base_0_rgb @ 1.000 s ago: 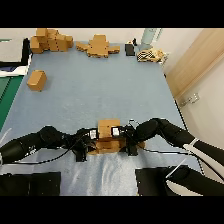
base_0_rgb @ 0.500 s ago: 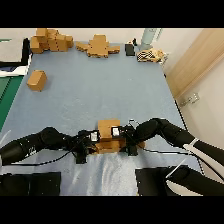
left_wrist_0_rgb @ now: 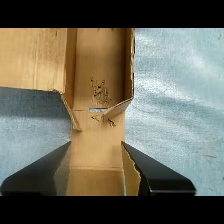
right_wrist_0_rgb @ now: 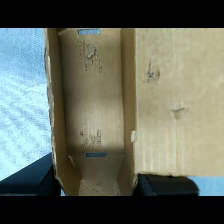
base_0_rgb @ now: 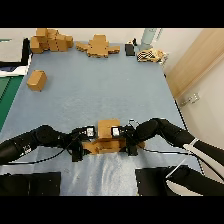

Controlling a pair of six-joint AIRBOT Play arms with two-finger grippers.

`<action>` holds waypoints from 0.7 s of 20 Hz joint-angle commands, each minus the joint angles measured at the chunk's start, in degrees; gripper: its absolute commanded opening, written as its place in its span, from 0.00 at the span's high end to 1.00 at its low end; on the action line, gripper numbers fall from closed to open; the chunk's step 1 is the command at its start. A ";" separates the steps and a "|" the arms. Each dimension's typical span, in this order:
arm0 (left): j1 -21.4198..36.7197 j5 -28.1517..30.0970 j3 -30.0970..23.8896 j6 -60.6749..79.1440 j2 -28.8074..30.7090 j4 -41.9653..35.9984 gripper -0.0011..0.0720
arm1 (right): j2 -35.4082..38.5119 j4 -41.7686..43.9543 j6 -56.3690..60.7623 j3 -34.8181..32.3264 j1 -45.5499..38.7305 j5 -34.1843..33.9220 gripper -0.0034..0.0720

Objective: Fold the box.

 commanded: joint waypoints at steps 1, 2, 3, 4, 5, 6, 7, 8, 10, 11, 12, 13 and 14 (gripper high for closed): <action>0.09 0.28 0.66 -0.57 -0.24 0.00 0.31 | -0.02 0.00 0.02 0.04 -0.02 -0.02 0.30; -0.37 0.68 1.14 -0.31 -0.79 -1.20 0.31 | -0.02 0.02 0.02 0.04 -0.02 -0.02 0.30; -0.98 0.94 1.66 1.01 -1.57 -2.75 0.31 | -0.02 0.02 0.02 0.04 -0.02 -0.02 0.30; -1.62 0.94 2.19 2.54 -2.71 -4.17 0.31 | -0.02 0.02 0.02 0.04 -0.02 -0.02 0.30; -2.23 0.87 2.75 3.02 -3.89 -4.66 0.37 | -0.02 0.00 0.02 0.04 -0.02 -0.02 0.30; -2.64 0.85 3.17 3.04 -4.83 -4.55 0.50 | -0.02 0.00 0.02 0.04 -0.02 -0.02 0.30; -2.99 0.87 3.43 3.06 -5.53 -4.50 0.53 | -0.02 0.02 0.02 0.04 -0.02 -0.02 0.30; -3.28 1.55 3.61 3.06 -6.16 -4.52 0.53 | -0.02 0.00 0.02 0.04 -0.02 -0.02 0.30; -3.30 3.39 3.65 3.08 -7.10 -4.63 0.59 | -0.02 0.00 0.02 0.04 -0.02 -0.04 0.30; -3.30 3.93 3.67 3.10 -7.43 -4.92 0.59 | -0.02 0.00 0.02 0.04 -0.02 -0.02 0.30; -3.37 3.96 3.80 3.08 -7.65 -5.01 0.60 | -0.02 0.00 0.02 0.04 -0.02 -0.02 0.30; -3.74 4.26 3.89 3.13 -7.67 -5.75 0.60 | -0.02 0.02 0.02 0.04 -0.02 -0.02 0.30; -4.20 4.28 4.00 4.15 -7.67 -6.80 0.60 | -0.02 0.00 0.02 0.04 -0.02 -0.02 0.30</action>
